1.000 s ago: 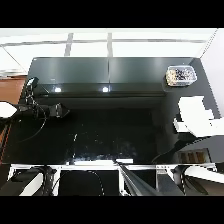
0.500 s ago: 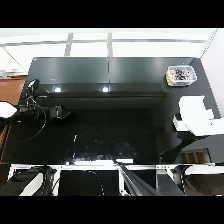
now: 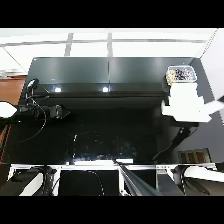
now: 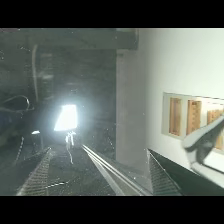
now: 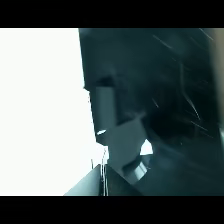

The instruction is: Fold the box and place the chain.

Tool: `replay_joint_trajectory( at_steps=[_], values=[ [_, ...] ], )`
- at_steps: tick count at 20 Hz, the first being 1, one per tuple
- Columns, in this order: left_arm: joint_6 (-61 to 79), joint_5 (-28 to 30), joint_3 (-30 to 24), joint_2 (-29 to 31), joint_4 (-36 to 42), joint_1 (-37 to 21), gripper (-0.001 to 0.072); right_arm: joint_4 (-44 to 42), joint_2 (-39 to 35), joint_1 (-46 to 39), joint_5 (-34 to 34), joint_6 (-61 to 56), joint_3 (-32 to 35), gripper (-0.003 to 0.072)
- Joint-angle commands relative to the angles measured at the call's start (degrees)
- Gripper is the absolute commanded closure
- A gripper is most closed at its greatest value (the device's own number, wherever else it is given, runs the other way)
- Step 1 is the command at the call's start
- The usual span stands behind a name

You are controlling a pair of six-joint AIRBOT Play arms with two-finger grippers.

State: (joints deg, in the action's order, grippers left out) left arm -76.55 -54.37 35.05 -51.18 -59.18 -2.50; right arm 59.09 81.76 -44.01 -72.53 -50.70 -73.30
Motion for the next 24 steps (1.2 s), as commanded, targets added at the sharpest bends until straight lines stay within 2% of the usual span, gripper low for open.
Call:
replay_joint_trajectory(
  at_steps=[1,6,9,12,14,16,21,24],
  values=[
    [0.02,-0.31,-0.04,-0.04,0.26,0.13,0.0002,-9.73,-9.11,6.05,2.82,0.55,7.34,0.0673],
    [1.88,0.57,-0.04,-0.07,1.9,3.96,0.0002,-20.63,-23.1,19.61,10.4,3.34,26.62,0.0673],
    [2.86,6.03,-0.04,-0.2,4.9,7.48,0.0002,-29.16,-28.61,31.12,22.51,4.31,38.66,0.0673],
    [4.9,10.8,-0.02,-2.58,11.39,10.84,0.0002,-35.28,-28.94,45.18,35.15,4.26,46.93,0.0673],
    [9.03,11.69,0.28,-6.56,16.96,12.61,0.0002,-35.28,-28.85,53.66,40.76,3.87,48.85,0.0673],
    [9.75,10.73,2.32,-11.54,20.15,12.66,0.0002,-35.23,-28.79,58.71,42.4,3.34,48.96,0.0673],
    [14.6,2.84,10.82,-26.36,23.41,12.94,0.0002,-35.3,-28.79,62.34,42.82,1.51,48.96,0.0673],
    [18.1,-7.28,15.76,-35.65,28.7,12.96,0.0002,-35.3,-28.79,62.34,42.82,0.94,48.94,0.0672]
  ],
)
